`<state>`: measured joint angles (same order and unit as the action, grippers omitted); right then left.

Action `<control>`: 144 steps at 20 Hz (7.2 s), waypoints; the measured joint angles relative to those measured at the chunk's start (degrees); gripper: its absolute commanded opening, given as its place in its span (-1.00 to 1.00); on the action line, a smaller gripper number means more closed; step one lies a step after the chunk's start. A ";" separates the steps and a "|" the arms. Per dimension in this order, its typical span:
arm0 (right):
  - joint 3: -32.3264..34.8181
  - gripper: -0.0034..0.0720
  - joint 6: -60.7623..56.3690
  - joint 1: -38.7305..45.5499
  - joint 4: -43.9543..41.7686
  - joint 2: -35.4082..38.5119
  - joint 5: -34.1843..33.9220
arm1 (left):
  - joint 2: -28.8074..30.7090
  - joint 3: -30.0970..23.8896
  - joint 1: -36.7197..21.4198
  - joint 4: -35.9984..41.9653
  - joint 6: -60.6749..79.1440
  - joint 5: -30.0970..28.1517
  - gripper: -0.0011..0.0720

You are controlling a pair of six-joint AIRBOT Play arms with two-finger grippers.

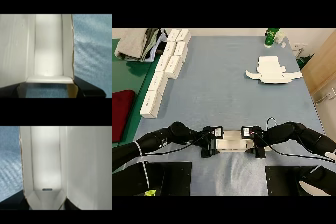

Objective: Fold the box.

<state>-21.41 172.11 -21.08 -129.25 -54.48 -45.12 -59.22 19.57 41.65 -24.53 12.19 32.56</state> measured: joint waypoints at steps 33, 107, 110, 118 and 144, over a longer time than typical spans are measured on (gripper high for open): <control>0.00 0.45 0.00 0.00 0.02 0.00 -0.02 | -0.37 0.31 0.59 0.92 0.00 -0.98 1.00; -3.69 0.16 -47.71 0.00 25.40 18.95 -14.95 | -0.83 0.63 1.18 -0.72 -0.90 -1.05 0.68; -5.14 -0.49 -66.77 -0.13 17.31 21.03 -17.99 | -0.83 0.63 1.18 -0.72 -0.90 -1.05 0.68; -11.74 -0.49 -79.14 -2.99 -0.66 7.89 -4.24 | -0.83 0.63 1.18 -0.72 -0.90 -1.05 0.68; -23.78 -0.51 -71.54 -3.63 2.69 -10.23 -0.09 | -0.83 0.63 1.16 -0.76 -0.83 -0.94 0.68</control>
<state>-45.19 100.57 -24.71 -126.56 -64.71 -45.21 -60.05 20.21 42.81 -25.30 11.35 31.62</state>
